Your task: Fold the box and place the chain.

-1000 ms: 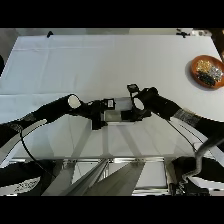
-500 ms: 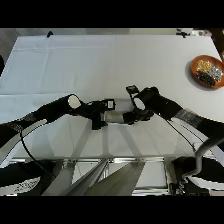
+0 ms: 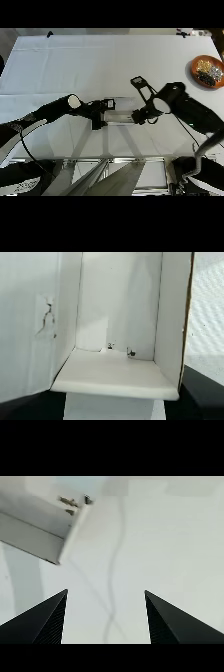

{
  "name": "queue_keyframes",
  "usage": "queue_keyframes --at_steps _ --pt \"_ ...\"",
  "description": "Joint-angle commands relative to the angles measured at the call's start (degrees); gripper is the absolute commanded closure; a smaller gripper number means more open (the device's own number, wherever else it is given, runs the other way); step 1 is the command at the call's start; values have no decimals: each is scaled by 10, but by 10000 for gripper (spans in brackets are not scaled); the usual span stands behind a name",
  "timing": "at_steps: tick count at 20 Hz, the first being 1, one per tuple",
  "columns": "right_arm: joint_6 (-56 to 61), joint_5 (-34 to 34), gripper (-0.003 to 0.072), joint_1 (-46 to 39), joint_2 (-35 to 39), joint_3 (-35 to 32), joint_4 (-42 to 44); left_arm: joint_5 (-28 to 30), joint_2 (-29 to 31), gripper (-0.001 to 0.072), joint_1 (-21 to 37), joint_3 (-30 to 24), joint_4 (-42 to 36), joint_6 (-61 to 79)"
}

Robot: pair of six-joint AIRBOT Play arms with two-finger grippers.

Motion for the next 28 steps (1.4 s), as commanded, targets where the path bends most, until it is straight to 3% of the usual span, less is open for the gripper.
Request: queue_keyframes --at_steps 1,4,9,11,14,19,22,28 --pt "-36 39 154 -52 88 0 -45 0 0 574 0 0 1 1" --pt "-80 -5 155 -186 115 0 -56 0 0 575 0 0 0 1" --pt "-180 -228 155 -461 91 0 -23 0 0 574 0 0 1 1" --pt "-202 -294 155 -518 50 7 -16 0 0 574 0 0 0 1" --pt "-202 -367 163 -553 -78 63 -1 0 0 575 0 0 1 1" --pt "-146 -327 164 -627 -310 269 0 0 0 575 0 0 0 1" --pt "-114 -290 159 -671 -405 377 -1 0 0 575 0 0 0 1" --pt "-80 -299 149 -744 -464 400 56 0 0 574 0 0 0 1"
